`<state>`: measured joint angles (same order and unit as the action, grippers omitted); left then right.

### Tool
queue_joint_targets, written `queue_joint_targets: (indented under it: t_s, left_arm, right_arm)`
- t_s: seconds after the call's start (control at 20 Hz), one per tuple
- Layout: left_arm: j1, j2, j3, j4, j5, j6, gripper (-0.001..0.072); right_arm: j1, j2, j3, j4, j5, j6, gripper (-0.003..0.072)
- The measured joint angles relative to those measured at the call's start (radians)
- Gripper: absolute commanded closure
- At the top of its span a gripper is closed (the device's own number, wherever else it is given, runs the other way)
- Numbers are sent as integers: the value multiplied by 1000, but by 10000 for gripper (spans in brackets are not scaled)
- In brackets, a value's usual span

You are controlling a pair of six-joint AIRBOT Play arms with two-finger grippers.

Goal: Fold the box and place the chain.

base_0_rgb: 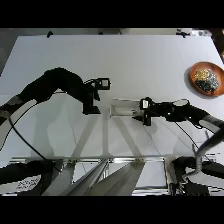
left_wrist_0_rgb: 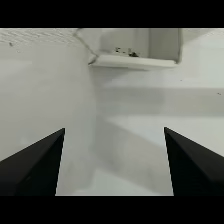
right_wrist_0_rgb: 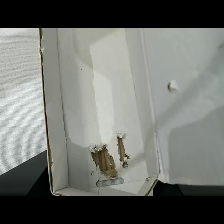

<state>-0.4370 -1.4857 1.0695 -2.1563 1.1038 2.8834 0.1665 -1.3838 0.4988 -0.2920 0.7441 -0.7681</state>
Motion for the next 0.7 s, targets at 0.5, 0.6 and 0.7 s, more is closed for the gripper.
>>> queue_joint_targets:
  t_s: [0.5, 0.6, 0.7]
  left_arm:
    - [-82, -114, -3, -51, -217, 72, -7]
    - [-95, -117, -3, -51, -239, 72, -7]
    - [-104, -119, -3, -50, -246, 74, -7]
  right_arm:
    - [0, 0, 0, 0, 0, 0, 184]
    - [0, 0, 0, 0, 0, 0, 184]
    - [0, 0, 0, 0, 0, 0, 184]
